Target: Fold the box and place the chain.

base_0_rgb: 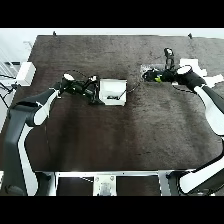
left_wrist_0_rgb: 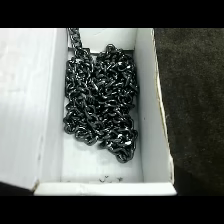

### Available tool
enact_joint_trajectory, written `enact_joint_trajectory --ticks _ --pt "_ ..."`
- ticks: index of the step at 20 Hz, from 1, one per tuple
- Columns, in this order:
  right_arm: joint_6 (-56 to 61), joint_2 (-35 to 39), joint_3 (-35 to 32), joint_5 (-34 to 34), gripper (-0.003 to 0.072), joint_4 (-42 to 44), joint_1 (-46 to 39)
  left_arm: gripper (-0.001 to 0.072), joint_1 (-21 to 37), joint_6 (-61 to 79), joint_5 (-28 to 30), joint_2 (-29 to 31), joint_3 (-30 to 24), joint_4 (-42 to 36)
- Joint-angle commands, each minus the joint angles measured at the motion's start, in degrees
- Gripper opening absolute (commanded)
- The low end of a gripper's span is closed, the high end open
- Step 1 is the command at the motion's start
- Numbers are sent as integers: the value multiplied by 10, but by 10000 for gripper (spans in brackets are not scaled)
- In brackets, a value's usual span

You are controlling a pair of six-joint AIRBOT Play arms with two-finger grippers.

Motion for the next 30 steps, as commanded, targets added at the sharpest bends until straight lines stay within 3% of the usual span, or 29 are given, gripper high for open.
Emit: enact_joint_trajectory --ticks 1,4,6,8,11,15,20,26,30 --pt "15 -43 12 -12 546 24 11 460 0 0 0 0 1 0" --pt "15 -65 17 -32 521 50 18 459 0 0 0 0 1 0" --pt "15 -74 23 -40 368 49 22 459 0 0 0 0 1 0" --pt "9 -72 30 -38 6 49 17 459 0 0 0 0 1 0" --pt "9 -16 32 4 2 42 13 459 0 0 0 0 1 0" --pt "11 130 19 76 2 21 28 459 0 0 0 0 1 0" --pt "67 275 -2 92 2 -105 100 459 0 0 0 0 1 0" --pt "92 345 -3 108 3 -139 168 459 0 0 0 0 1 0" --pt "105 348 -10 108 3 -139 191 459 0 0 0 0 1 0"
